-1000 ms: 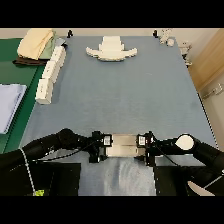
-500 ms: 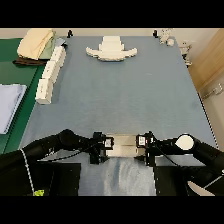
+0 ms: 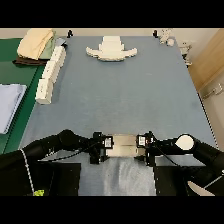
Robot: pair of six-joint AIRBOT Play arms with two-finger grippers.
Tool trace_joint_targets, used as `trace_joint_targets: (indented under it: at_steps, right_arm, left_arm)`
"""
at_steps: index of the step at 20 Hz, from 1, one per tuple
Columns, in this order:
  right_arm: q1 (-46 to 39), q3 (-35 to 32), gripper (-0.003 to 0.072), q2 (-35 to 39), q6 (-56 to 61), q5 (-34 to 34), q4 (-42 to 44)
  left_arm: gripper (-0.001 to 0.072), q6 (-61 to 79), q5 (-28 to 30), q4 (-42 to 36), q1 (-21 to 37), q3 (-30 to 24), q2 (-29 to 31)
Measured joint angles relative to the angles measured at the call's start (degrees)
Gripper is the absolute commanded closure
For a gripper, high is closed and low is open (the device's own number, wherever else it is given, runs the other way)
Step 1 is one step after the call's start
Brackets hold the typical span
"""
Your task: Fold the box.
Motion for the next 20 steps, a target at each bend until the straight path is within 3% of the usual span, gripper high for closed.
trace_joint_targets:
  at_steps: [1, 18, 20]
  right_arm:
    - [0.0, -0.02, 0.016, 0.0, 0.0, 0.0, 0.0]
    - [0.0, -0.02, 0.016, 0.0, 0.04, 0.02, 0.0]
    - [0.0, -0.02, 0.016, 0.0, 0.04, 0.0, 0.0]
  left_arm:
    - [0.0009, 0.0, 0.0, -0.02, 0.0, 0.0, 0.0]
    - [0.0012, -1.73, -0.04, -0.55, 0.0, 0.11, 0.02]
    - [0.0194, -1.79, 0.07, -0.42, 0.0, 0.07, 0.02]
